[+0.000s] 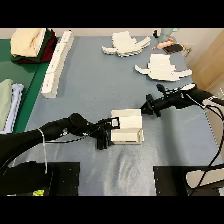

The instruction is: Fold the box.

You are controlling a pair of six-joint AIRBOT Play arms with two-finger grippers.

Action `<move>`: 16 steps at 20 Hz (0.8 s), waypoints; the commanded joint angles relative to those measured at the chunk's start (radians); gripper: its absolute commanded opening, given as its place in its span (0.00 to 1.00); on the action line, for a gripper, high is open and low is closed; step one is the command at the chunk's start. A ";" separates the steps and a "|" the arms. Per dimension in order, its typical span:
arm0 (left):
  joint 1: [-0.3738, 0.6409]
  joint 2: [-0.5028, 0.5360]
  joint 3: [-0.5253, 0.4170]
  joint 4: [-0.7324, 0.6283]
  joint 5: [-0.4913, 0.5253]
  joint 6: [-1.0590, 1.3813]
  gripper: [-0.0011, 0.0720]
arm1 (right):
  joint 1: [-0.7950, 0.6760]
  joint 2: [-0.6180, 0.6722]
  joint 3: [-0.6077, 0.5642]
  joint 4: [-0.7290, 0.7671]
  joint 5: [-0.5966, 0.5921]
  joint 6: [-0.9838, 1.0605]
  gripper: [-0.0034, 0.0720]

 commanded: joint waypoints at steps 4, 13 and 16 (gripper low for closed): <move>0.000 0.000 0.001 0.000 0.000 0.000 0.73 | 0.110 0.010 0.004 0.067 0.136 -0.222 0.05; 0.000 0.000 0.001 0.000 0.000 0.000 0.73 | 0.339 0.274 -0.017 -0.225 0.051 -0.341 0.05; 0.000 0.000 0.001 0.000 0.000 0.000 0.73 | 0.426 0.355 -0.054 -0.343 -0.074 -0.342 0.05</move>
